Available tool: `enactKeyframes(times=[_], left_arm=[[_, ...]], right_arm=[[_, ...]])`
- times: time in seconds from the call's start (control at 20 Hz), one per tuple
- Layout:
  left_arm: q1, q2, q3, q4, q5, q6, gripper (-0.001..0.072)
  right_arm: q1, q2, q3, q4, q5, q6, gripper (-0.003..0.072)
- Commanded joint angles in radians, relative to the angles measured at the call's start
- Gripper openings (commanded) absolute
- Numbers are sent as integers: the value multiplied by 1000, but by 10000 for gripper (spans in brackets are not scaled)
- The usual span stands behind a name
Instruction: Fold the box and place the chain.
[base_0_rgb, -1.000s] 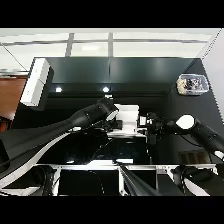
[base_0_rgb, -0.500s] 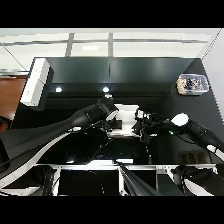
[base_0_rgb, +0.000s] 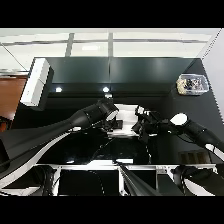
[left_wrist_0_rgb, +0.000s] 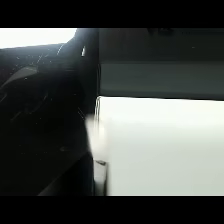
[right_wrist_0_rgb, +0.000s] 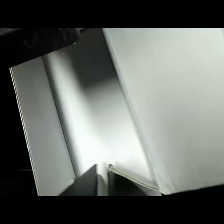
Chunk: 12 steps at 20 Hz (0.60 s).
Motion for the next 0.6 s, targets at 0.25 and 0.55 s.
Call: enactKeyframes(times=[0.25,0.55], left_arm=[[1,0,1,0,2,1,29],[1,0,1,0,1,1,30]], right_arm=[[-308,81,179,-290,390,861,18],[-725,120,63,-343,246,1168,17]])
